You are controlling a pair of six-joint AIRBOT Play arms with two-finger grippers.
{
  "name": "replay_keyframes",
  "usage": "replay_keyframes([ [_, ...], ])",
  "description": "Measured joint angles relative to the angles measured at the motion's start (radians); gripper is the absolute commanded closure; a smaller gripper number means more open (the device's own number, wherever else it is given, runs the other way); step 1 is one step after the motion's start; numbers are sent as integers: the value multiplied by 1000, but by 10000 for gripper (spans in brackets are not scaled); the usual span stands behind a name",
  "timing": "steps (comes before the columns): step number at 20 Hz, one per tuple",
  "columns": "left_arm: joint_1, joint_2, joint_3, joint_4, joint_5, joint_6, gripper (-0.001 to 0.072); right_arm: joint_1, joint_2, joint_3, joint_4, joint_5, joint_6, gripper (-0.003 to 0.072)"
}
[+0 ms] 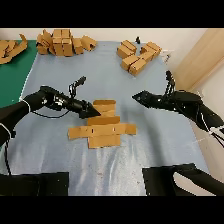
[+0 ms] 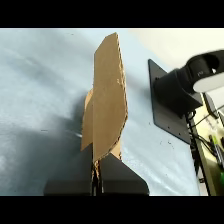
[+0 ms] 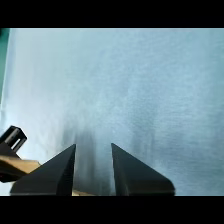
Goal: Fold the box.
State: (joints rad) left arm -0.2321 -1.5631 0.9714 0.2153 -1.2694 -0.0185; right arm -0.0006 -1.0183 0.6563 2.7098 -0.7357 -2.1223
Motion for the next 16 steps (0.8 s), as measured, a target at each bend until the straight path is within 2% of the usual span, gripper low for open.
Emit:
replay_keyframes([
  [5, -20, 37, -121, -73, -10, 187, 698, 26, -32, 23, -16, -18, 34, 329],
  [10, -82, 120, -232, -103, 117, 338, 698, 42, -72, 27, -40, -22, 45, 329],
  [16, -100, 134, -259, -132, 226, 386, 698, 85, -83, 28, -86, -37, 46, 330],
])
